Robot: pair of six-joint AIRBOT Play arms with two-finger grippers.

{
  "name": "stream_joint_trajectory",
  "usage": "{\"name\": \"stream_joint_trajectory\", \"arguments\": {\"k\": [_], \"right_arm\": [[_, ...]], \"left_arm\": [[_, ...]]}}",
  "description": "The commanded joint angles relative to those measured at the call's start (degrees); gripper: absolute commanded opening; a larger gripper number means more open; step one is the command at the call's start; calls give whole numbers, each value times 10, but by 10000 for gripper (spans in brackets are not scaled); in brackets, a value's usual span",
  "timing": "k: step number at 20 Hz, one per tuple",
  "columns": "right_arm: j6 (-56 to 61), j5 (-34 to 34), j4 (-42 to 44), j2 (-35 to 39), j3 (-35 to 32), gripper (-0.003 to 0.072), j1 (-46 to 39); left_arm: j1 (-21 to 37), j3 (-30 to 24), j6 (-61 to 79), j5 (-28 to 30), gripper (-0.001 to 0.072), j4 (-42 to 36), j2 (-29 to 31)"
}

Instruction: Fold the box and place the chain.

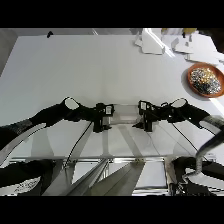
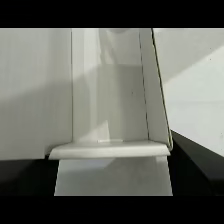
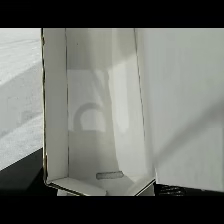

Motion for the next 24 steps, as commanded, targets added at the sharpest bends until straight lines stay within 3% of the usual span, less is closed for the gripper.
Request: {"name": "stream_joint_trajectory", "arguments": {"k": [1,4,8,24], "right_arm": [[0,0,0,0,0,342,0],[0,0,0,0,0,342,0],[0,0,0,0,0,342,0],[0,0,0,0,0,342,0]], "left_arm": [[0,0,22,1,696,-23,-10],[0,0,22,1,673,-26,-22],[0,0,22,1,206,-26,-29],[-1,0,22,1,208,-25,-29]]}}
